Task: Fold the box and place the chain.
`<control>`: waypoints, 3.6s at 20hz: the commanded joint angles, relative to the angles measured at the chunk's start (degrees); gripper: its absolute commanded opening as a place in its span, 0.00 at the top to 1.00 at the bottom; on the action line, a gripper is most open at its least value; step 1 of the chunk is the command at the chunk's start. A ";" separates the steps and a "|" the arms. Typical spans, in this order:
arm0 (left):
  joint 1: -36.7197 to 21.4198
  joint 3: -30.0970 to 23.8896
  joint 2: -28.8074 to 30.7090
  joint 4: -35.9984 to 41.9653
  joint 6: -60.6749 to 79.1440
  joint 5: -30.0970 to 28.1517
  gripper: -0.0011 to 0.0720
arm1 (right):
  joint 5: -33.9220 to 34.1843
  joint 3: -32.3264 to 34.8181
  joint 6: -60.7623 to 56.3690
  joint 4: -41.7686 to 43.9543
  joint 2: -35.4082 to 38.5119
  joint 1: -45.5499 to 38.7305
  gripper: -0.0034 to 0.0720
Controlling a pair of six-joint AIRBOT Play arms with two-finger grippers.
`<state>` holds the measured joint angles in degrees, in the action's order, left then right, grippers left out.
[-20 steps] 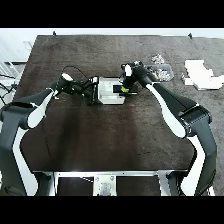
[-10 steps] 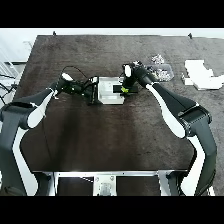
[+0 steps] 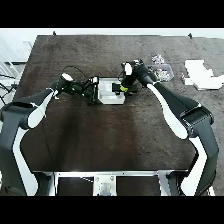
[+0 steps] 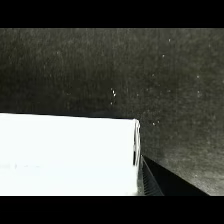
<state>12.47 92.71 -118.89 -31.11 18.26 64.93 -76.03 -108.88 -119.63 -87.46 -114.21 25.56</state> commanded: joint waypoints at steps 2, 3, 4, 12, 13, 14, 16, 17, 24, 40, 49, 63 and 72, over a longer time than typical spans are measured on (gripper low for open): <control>-0.02 0.02 0.00 -0.09 0.00 0.07 0.49 | -2.03 -0.07 3.23 -0.26 1.07 -0.04 0.34; -0.02 0.02 0.00 -0.09 -0.02 0.07 0.49 | -2.23 -0.07 4.04 -0.26 1.49 -0.04 0.34; -0.02 0.02 0.00 -0.09 0.00 0.07 0.49 | -2.40 -0.07 5.29 -0.24 2.27 -0.04 0.34; -0.02 0.02 0.00 -0.09 -0.02 0.07 0.49 | -3.74 -0.09 17.16 -6.03 14.01 -4.26 0.34; -0.02 0.02 0.00 -0.07 0.00 0.07 0.49 | -3.02 -0.11 17.79 -8.41 15.23 -6.14 0.34; -0.02 0.02 0.00 -0.07 -0.02 0.07 0.49 | -2.03 -0.11 17.94 -9.84 16.00 -8.33 0.34; -0.02 0.02 0.00 -0.07 0.00 0.07 0.49 | -0.04 0.20 17.70 -8.90 15.54 -14.08 0.34; -0.02 0.02 0.00 -0.09 -0.02 0.07 0.49 | 0.26 0.22 17.94 -7.93 14.43 -16.76 0.35; -0.02 0.02 0.00 -0.07 -0.02 0.07 0.49 | 16.68 0.20 25.83 1.95 7.50 -25.05 0.38; -0.02 0.02 0.00 0.04 0.00 0.07 0.49 | 19.89 0.07 25.53 4.98 -1.27 -25.57 0.49; -0.02 0.02 0.00 0.07 -0.02 0.07 0.49 | 20.02 0.07 25.79 5.03 -1.90 -26.47 0.84; -0.02 0.02 0.00 0.07 -0.02 0.07 0.49 | 17.35 -2.93 25.81 6.95 1.81 -26.16 0.94; -0.02 0.02 0.00 0.07 -0.02 0.07 0.49 | 8.15 -3.04 32.96 6.91 17.03 -23.39 0.95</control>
<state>12.49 92.68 -118.89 -31.05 18.24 64.99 -64.47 -111.90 -89.80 -80.53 -102.89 0.99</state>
